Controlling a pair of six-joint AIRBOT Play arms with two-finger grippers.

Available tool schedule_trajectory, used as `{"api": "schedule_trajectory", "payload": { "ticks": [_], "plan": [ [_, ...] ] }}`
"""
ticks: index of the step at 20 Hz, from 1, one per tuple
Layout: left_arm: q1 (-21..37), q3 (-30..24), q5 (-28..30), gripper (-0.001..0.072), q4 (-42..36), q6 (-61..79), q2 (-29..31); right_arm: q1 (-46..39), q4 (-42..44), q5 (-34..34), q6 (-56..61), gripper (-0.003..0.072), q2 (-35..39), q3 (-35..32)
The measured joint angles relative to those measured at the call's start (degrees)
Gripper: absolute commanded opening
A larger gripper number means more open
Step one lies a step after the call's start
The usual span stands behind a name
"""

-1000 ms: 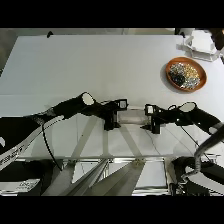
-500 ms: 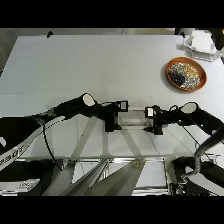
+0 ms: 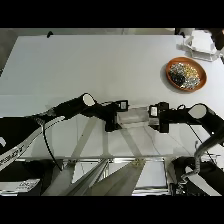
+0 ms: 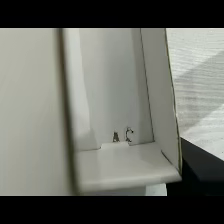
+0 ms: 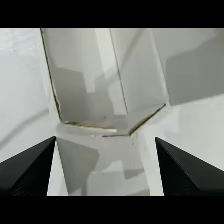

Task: Fold the box and place the chain.

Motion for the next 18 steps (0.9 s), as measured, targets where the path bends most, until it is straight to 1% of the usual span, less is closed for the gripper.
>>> {"api": "schedule_trajectory", "payload": {
  "ticks": [2, 4, 6, 8, 9, 10, 11, 12, 16, 18],
  "plan": [
    [0.0, 0.0, -0.3, 0.0332, 0.5, 0.5, 0.0, 0.0, -1.8, -1.9, 2.1, 0.0699, 2.9, 0.1],
    [0.0, 0.0, -0.2, 0.0332, 0.4, 0.3, 0.0, 0.0, -2.8, -1.3, 4.3, 0.0698, 5.8, 0.0],
    [0.0, 0.0, -0.2, 0.0331, 0.4, 0.2, 0.0, 0.0, -3.8, -1.5, 5.9, 0.0664, 8.4, 0.0],
    [0.0, 0.0, -0.2, 0.033, 0.3, 0.2, 0.0, 0.0, -4.2, -1.0, 6.9, 0.0646, 10.8, 0.0],
    [0.0, 0.0, -0.2, 0.0315, 0.3, 0.2, 0.0, 0.0, -4.3, -0.7, 7.9, 0.063, 12.2, 0.0],
    [0.0, 0.0, -0.2, 0.0211, 0.3, 0.1, 0.0, 0.0, -4.3, -0.3, 9.0, 0.0521, 13.6, 0.0],
    [0.0, 0.0, -0.1, 0.007, 0.3, -0.1, 0.0, 0.0, -4.3, 0.0, 10.1, 0.0427, 15.0, 0.0],
    [0.0, 0.0, -0.1, 0.0029, 0.3, -0.3, 0.0, 0.0, -4.3, 0.6, 11.0, 0.0402, 16.4, 0.0],
    [0.0, 0.0, 0.9, 0.0032, 0.3, -0.7, 0.1, 0.0, -3.7, 3.9, 12.9, 0.0402, 21.5, 0.0],
    [0.0, 0.0, 2.7, 0.0032, 0.5, -0.9, 0.5, 0.0, -2.4, 4.6, 13.4, 0.0402, 22.8, 0.0]
  ]
}}
